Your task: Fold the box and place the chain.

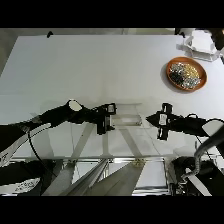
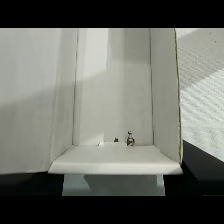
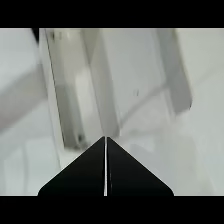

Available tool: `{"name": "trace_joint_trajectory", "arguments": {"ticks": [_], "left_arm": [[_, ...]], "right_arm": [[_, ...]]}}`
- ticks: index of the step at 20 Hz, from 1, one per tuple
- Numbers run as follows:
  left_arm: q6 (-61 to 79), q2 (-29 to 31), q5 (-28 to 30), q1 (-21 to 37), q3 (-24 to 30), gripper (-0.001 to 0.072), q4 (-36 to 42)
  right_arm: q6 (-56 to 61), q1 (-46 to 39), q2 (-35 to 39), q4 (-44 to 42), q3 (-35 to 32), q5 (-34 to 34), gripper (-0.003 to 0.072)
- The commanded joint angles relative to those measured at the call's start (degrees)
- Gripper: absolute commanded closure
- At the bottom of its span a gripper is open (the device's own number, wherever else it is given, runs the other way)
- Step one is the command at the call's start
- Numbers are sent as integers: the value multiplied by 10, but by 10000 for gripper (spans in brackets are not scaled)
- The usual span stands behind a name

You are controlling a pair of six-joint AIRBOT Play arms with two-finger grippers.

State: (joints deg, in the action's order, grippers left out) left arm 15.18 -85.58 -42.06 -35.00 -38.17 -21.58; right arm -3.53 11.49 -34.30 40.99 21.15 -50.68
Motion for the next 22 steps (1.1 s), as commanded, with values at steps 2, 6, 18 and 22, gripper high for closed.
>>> {"name": "trace_joint_trajectory", "arguments": {"ticks": [2, 6, 18, 22], "left_arm": [[0, 0, 0, 0, 0, 297, 0], [0, 0, 0, 0, 0, 297, 0], [0, 0, 0, 0, 0, 297, 0], [0, 0, 0, 0, 0, 297, 0]], "right_arm": [[-76, 0, -47, -174, 0, 33, 681], [-90, 0, -155, -177, 0, 99, 681], [-105, 0, -295, -200, 0, 143, 681], [-109, 0, -273, -191, 0, 116, 682]]}}
